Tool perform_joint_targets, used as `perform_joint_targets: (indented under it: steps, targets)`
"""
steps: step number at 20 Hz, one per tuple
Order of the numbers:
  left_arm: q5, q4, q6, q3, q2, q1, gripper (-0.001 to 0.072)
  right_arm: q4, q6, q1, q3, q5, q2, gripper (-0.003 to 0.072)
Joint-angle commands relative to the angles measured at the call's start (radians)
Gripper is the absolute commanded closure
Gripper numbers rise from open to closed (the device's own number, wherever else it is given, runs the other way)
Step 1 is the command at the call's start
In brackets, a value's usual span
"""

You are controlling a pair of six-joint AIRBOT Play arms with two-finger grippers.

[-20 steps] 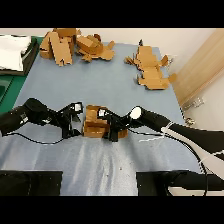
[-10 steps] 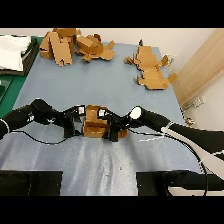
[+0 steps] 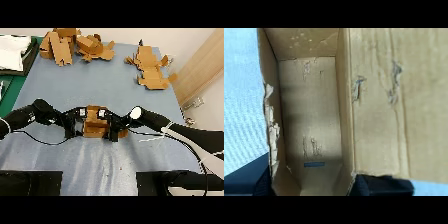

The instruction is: Fold the box.

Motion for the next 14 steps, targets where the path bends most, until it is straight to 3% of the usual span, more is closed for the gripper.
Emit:
perform_joint_targets:
  steps: [1,8,14]
  targets:
    - [-0.03,-0.001,0.009,0.001,0.0,-0.002,0.0019,0.003,0.002,0.0,0.001,-0.001,0.001,0.0179]
    - [-0.031,0.082,-0.004,0.001,0.006,-0.001,0.0019,0.003,0.002,0.0,0.001,-0.001,0.001,0.0179]
    - [-0.028,0.067,-0.003,0.001,0.019,-0.002,0.0019,0.003,0.002,0.0,0.001,-0.001,0.001,0.0179]
